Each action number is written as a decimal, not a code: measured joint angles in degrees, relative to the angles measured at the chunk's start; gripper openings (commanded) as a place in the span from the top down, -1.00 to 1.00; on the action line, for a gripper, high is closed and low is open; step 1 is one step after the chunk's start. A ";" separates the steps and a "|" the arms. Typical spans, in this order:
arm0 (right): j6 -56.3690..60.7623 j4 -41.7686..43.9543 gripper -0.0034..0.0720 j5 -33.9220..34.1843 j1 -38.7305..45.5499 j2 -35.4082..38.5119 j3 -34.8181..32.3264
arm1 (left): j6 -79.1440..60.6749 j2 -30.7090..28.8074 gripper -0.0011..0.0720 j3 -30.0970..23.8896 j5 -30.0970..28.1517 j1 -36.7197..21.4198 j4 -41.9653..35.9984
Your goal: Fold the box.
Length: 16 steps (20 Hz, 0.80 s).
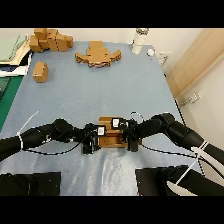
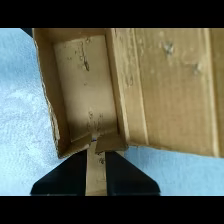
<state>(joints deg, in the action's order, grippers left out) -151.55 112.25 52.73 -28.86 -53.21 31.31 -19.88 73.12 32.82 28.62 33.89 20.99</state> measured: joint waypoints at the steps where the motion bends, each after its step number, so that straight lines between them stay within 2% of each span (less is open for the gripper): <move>1: 0.00 0.42 0.48 -0.04 -0.02 0.00 0.00 | 0.00 0.00 -0.47 0.00 0.00 0.00 0.00; 5: -0.02 1.90 0.47 -0.20 -0.02 0.00 0.00 | 0.00 0.00 -0.47 0.00 0.00 0.00 0.00; 7: -0.02 2.43 -0.02 -0.22 -0.02 0.00 -0.04 | 0.00 0.00 -0.47 0.00 0.00 0.00 0.00; 9: -0.04 2.78 -0.19 -0.24 -0.02 0.00 -0.09 | 0.00 0.00 -0.47 0.00 0.00 0.00 0.00; 10: -0.02 2.95 -0.48 -0.24 -0.02 -0.02 -0.13 | 0.00 0.00 -0.47 0.00 0.00 0.00 0.00; 13: -0.04 3.30 -0.52 -0.26 -0.02 -0.02 -0.28 | 0.00 0.00 -0.47 0.00 0.00 0.00 0.00; 15: -0.04 3.43 -0.67 -0.26 -0.02 -0.02 -0.35 | 0.00 0.00 -0.47 0.00 0.00 0.00 0.00; 16: -0.04 3.45 -0.67 -0.31 -0.02 -0.02 -0.39 | 0.00 0.00 -0.47 0.00 0.00 0.00 0.00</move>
<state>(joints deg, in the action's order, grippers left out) -151.59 115.70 52.42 -28.88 -53.23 30.92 -19.88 73.12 32.82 28.62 33.89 20.99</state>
